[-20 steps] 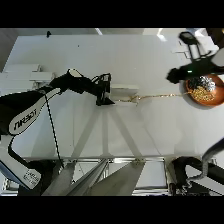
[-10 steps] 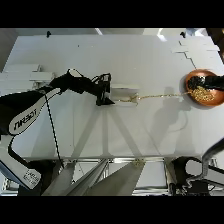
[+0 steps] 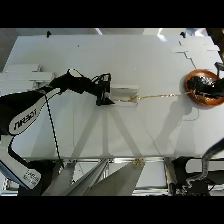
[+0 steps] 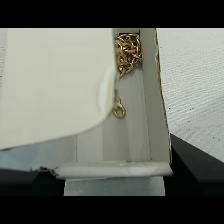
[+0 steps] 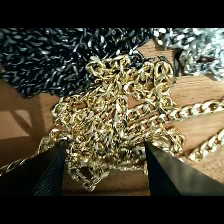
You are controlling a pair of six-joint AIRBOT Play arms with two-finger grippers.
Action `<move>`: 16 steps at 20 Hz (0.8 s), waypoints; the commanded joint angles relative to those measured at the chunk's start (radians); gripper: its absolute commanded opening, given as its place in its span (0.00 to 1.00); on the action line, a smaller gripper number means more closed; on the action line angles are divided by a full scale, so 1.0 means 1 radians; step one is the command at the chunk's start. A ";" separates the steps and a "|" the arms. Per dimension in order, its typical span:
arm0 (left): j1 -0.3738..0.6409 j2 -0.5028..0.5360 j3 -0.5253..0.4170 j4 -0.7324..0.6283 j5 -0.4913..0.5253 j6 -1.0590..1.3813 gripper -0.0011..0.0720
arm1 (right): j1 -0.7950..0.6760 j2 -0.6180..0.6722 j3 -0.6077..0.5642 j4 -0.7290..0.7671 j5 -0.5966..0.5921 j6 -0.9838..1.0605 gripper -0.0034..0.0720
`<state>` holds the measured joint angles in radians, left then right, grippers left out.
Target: Fold the box and place the chain.
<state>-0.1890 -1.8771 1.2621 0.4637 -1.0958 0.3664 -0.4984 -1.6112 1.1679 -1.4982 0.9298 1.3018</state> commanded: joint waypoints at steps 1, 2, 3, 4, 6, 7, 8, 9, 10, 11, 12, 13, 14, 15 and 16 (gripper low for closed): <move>0.000 0.000 0.000 0.000 0.000 0.000 0.42 | -0.002 -0.055 -0.002 0.000 -0.012 0.011 0.74; 0.000 0.000 0.000 0.000 0.000 0.000 0.42 | -0.001 -0.057 -0.002 0.002 -0.003 0.011 0.57; 0.000 0.000 0.000 0.000 0.000 0.000 0.42 | -0.001 -0.056 -0.002 0.002 0.004 0.011 0.33; 0.000 0.000 0.000 0.000 0.000 0.000 0.42 | -0.001 -0.055 -0.001 0.006 0.011 0.010 0.09; 0.000 0.000 0.000 0.000 0.000 0.000 0.42 | 0.002 -0.047 -0.001 0.014 0.025 0.010 0.06; 0.000 0.000 0.000 0.000 0.000 0.000 0.42 | 0.007 -0.035 -0.001 0.014 0.025 0.010 0.06; 0.000 0.000 0.000 0.000 0.000 0.000 0.42 | 0.016 -0.017 -0.001 0.015 0.024 0.010 0.06; 0.000 0.000 0.000 0.000 0.000 0.000 0.42 | 0.022 0.003 -0.001 0.015 0.024 0.010 0.06; 0.000 0.000 0.000 0.000 0.000 0.000 0.42 | 0.027 0.026 -0.001 0.015 0.027 0.010 0.06; 0.000 0.000 0.000 0.000 0.000 0.000 0.42 | 0.033 0.056 -0.001 0.015 0.040 0.010 0.06; 0.000 0.000 0.000 0.000 0.000 0.000 0.42 | 0.038 0.086 -0.001 0.016 0.054 0.010 0.06; 0.000 0.000 0.000 0.000 0.000 0.000 0.42 | 0.045 0.117 -0.001 0.021 0.068 0.010 0.06; 0.000 0.000 0.000 0.000 0.000 0.000 0.42 | 0.050 0.154 -0.001 0.033 0.083 0.010 0.06; 0.000 0.000 0.000 0.000 0.000 0.000 0.42 | 0.055 0.190 -0.001 0.043 0.097 0.010 0.06; 0.000 0.000 0.000 0.000 0.000 0.000 0.42 | 0.061 0.231 -0.001 0.046 0.110 0.010 0.06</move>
<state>-0.1890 -1.8771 1.2621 0.4641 -1.0958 0.3660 -0.4530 -1.4727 1.1652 -1.4708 1.0096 1.3117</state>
